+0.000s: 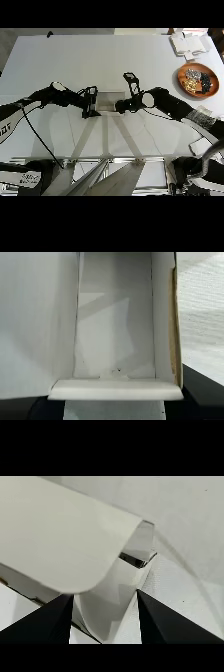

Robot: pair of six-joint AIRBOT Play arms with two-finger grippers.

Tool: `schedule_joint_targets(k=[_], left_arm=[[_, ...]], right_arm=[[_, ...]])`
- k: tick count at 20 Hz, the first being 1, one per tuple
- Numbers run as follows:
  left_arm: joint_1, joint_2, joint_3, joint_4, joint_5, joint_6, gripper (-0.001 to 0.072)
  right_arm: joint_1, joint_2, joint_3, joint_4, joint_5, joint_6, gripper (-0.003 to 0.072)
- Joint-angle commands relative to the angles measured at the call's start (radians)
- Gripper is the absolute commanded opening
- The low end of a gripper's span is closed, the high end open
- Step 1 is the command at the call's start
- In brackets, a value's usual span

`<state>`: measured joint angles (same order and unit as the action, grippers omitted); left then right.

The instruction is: Fold the box and place the chain.

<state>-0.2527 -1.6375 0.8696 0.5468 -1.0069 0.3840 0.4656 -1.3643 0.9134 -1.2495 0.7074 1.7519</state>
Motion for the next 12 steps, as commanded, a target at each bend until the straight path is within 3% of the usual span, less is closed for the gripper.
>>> schedule_joint_targets(k=[1, 6, 12], left_arm=[[0.0, 0.001, 0.0, 0.0, 0.001, 0.0, 0.0517], [0.0, 0.001, 0.0, 0.0, 0.001, 0.0, 0.0517], [0.0, 0.001, 0.0, 0.0, 0.0, 0.0, 0.0517]], right_arm=[[0.007, -0.001, 0.002, -0.122, -0.004, 0.131, 0.0387], [0.007, -0.001, 0.002, -0.266, 0.028, 0.261, 0.0383], [0.007, -0.012, 0.002, -0.3, 0.084, 0.293, 0.0378]])
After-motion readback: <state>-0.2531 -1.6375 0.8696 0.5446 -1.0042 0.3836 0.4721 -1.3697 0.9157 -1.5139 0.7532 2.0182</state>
